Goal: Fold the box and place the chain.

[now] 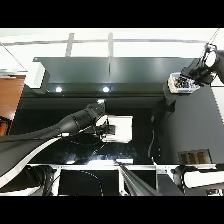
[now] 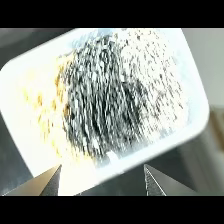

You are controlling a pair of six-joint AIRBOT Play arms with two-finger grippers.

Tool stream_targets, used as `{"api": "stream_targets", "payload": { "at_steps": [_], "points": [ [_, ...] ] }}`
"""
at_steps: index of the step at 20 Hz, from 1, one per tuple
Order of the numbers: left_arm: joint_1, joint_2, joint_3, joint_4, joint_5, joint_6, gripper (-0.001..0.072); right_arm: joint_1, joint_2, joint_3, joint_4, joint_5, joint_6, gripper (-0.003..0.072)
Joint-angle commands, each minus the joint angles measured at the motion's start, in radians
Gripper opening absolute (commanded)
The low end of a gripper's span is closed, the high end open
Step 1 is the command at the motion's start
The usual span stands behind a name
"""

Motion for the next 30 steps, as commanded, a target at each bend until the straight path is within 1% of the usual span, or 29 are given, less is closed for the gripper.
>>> {"api": "stream_targets", "payload": {
  "at_steps": [1, 3, 5, 7, 8, 9, 11, 12, 13, 15, 19, 24, 27, 30],
  "points": [
    [0.001, 0.000, 0.000, 0.004, 0.002, 0.000, 0.0025, -0.045, -0.179, 0.163, 0.075, 0.062, -0.031, 0.0607],
    [0.001, 0.000, 0.000, 0.003, 0.001, 0.000, 0.0026, -0.053, -0.230, 0.192, 0.076, 0.047, -0.042, 0.0607],
    [0.001, 0.000, 0.000, 0.003, 0.001, 0.000, 0.0026, -0.053, -0.260, 0.200, 0.076, 0.010, -0.048, 0.0606],
    [0.001, 0.000, 0.000, 0.003, 0.002, 0.000, 0.0026, -0.053, -0.283, 0.201, 0.075, -0.001, -0.049, 0.0598],
    [0.001, 0.000, 0.000, 0.004, 0.002, 0.000, 0.0026, -0.054, -0.289, 0.201, 0.070, -0.001, -0.049, 0.0485],
    [0.001, 0.000, 0.000, 0.004, 0.002, 0.000, 0.0026, -0.055, -0.293, 0.201, 0.070, -0.009, -0.056, 0.0481],
    [0.000, 0.000, 0.000, 0.003, 0.000, 0.000, 0.0026, -0.055, -0.288, 0.217, 0.071, -0.018, -0.100, 0.0054],
    [0.000, 0.000, 0.000, 0.003, -0.004, 0.000, 0.0025, -0.055, -0.282, 0.240, 0.075, -0.005, -0.138, 0.0053],
    [0.000, 0.000, 0.000, 0.002, -0.003, 0.000, 0.0026, -0.055, -0.274, 0.269, 0.077, 0.022, -0.159, 0.0012],
    [0.000, 0.000, 0.000, 0.003, -0.002, 0.000, 0.0026, -0.055, -0.235, 0.310, 0.077, 0.071, -0.199, 0.0011],
    [0.000, 0.000, 0.000, 0.002, -0.002, 0.000, 0.0026, -0.056, -0.095, 0.311, 0.092, 0.139, -0.274, 0.0010],
    [0.000, 0.000, 0.000, 0.003, -0.001, 0.000, 0.0026, -0.056, 0.091, 0.309, 0.231, 0.227, -0.343, 0.0010],
    [0.000, 0.000, 0.000, 0.002, 0.001, 0.000, 0.0026, -0.047, 0.238, 0.265, 0.267, 0.236, -0.363, 0.0010],
    [0.000, 0.000, 0.000, 0.000, 0.001, 0.000, 0.0026, -0.047, 0.409, 0.159, 0.360, 0.225, -0.414, 0.0010]
  ]
}}
